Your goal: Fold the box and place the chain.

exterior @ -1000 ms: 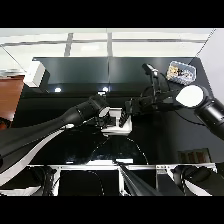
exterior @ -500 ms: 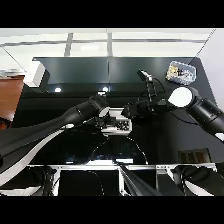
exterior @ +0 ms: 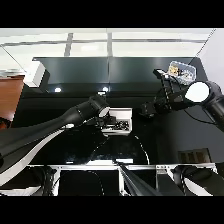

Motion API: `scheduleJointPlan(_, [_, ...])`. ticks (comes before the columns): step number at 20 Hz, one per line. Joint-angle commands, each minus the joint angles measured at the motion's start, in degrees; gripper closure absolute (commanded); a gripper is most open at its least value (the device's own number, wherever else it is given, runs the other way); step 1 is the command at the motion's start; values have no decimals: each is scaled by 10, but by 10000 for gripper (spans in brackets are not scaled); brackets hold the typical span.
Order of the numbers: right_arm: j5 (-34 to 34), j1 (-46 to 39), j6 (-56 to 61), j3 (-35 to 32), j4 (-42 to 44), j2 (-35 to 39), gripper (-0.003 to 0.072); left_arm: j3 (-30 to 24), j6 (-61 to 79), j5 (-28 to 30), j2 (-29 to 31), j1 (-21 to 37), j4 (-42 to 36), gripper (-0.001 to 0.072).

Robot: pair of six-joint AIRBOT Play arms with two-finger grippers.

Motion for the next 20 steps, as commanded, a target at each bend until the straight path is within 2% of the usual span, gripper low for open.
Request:
scheduleJointPlan(1, [19,-3,-11,0,-19,5,410,17,-29,-10,3,-5,-4,542])
scheduleJointPlan(3, [22,-3,-16,0,-18,5,410,37,-27,-29,15,-15,8,128])
scheduleJointPlan(5, [21,-3,-20,0,-21,5,410,39,-20,-47,49,-26,47,103])
scheduleJointPlan(8, [20,-3,-20,0,-23,5,409,30,41,-114,119,-52,140,103])
scheduleJointPlan(10, [20,-3,-20,0,-23,5,410,-17,84,-141,178,-46,189,103])
scheduleJointPlan(11, [20,-3,-20,0,-23,5,410,-55,88,-145,212,-25,202,103])
scheduleJointPlan(13, [20,-3,-19,0,-23,5,410,-142,94,-116,284,46,179,103])
scheduleJointPlan(15, [20,-3,-19,0,-23,5,409,-231,129,-33,347,148,85,104])
scheduleJointPlan(16, [20,-3,-19,0,-23,5,410,-272,189,28,369,202,-3,105])
scheduleJointPlan(18, [20,-3,-19,0,-23,5,410,-351,440,153,390,293,-214,112])
scheduleJointPlan(20, [20,-3,-17,0,-23,5,409,-395,727,185,386,342,-386,112])
